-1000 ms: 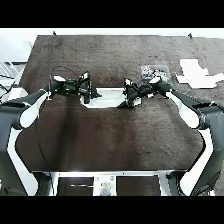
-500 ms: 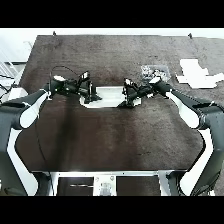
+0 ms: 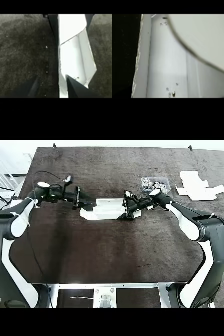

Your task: Fold the box and place the chain.

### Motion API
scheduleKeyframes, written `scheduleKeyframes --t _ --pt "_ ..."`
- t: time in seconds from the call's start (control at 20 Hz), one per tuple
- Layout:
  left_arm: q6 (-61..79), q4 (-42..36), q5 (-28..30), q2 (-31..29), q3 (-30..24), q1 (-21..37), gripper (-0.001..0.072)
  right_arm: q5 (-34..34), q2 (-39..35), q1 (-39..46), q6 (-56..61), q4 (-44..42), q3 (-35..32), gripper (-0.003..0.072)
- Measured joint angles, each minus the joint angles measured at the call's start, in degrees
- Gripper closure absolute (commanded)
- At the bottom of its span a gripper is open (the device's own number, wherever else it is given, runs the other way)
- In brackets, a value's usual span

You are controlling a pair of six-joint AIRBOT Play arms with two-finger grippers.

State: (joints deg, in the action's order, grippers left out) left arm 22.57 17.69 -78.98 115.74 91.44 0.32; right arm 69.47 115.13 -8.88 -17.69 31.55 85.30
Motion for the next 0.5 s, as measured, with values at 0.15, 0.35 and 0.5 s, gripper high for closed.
scheduleKeyframes --t 0.15,0.35,0.5 --pt "-1.5 -0.7 -5.0 -0.1 1.1 1.0 0.0694 0.0 0.0 0.0 0.0 0.0 0.0 0.0099" --pt "-4.5 -1.7 -8.2 -1.2 0.9 1.4 0.0696 0.0 0.0 0.0 0.0 0.0 0.0 0.0099" --pt "-5.6 -1.7 -4.9 -6.2 -3.3 1.0 0.0697 0.0 0.0 0.0 0.0 0.0 0.0 0.0099"
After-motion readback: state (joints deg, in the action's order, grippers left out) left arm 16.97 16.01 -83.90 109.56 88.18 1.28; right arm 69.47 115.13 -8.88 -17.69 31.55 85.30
